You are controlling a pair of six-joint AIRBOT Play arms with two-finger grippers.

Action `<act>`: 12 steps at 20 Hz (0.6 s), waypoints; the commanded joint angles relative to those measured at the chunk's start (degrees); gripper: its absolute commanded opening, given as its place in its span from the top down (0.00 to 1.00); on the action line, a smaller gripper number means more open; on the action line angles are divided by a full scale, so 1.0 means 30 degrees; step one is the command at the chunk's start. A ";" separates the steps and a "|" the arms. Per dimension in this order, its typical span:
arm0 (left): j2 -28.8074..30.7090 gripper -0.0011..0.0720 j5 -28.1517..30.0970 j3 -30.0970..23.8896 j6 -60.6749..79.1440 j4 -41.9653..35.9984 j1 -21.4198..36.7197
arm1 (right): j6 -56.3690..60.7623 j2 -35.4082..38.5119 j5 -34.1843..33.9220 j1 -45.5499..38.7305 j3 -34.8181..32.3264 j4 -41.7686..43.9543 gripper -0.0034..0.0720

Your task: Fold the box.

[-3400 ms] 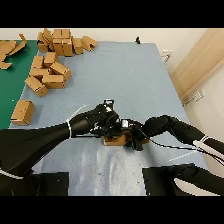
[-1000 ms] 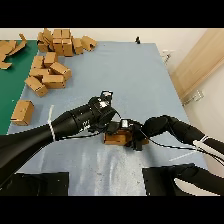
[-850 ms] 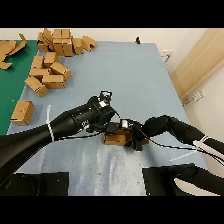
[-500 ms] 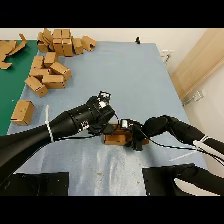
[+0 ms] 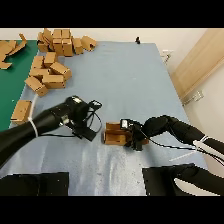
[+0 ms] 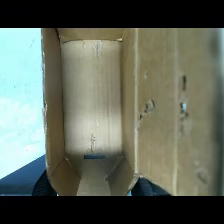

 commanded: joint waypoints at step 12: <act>0.0226 0.97 0.7839 -0.1392 1.5008 -0.3475 0.6076 | 0.0000 -0.0007 0.0299 0.0000 0.0000 0.0007 0.30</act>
